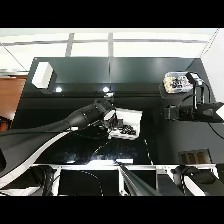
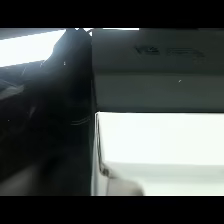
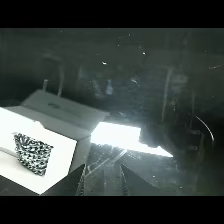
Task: Fold the box and place the chain.
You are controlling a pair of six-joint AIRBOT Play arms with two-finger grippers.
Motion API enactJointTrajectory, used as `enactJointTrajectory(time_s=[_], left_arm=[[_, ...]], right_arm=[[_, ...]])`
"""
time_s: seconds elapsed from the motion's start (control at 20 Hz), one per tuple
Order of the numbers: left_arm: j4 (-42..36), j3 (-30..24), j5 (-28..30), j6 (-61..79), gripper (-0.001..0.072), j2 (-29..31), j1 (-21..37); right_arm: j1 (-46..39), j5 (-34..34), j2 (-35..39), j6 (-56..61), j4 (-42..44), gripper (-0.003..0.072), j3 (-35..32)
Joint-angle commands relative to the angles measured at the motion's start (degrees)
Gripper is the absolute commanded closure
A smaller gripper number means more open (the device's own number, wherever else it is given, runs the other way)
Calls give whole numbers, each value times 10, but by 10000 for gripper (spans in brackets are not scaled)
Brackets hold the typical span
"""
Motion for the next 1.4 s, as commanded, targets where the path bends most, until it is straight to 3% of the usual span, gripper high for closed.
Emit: enactJointTrajectory(time_s=[0.0,0.2,0.35,0.45,0.6,0.7,0.8,0.9,0.95,1.15,1.2,1.25,1.35], left_arm=[[0,26,-52,-17,132,3,1],[12,44,-79,81,132,51,-2],[108,42,-163,104,132,99,21],[126,16,-184,143,133,138,67],[96,-71,-136,203,134,216,174],[-28,-149,-60,312,136,268,268],[-282,-233,-16,539,136,299,366],[-549,-314,-76,837,135,300,449],[-613,-347,-103,938,135,299,466],[-628,-410,-94,1194,131,299,452],[-626,-416,-83,1251,40,299,430],[-622,-415,-70,1303,-5,297,403],[-614,-410,-11,1381,-6,282,350]], right_arm=[[-3,5,1,-9,-4,421,0],[-3,14,1,-8,-4,420,0],[-3,35,1,-8,-5,420,0],[-3,48,1,-2,-5,420,0],[-3,61,1,15,-5,421,0],[-3,64,1,24,-5,420,0],[-3,64,1,34,-4,421,0],[-3,63,1,42,-4,421,0],[-3,63,1,43,-4,420,0],[-3,57,1,44,-5,421,0],[-3,54,1,44,-5,421,0],[-3,52,1,44,-5,420,0],[-3,52,1,44,-5,421,0]])
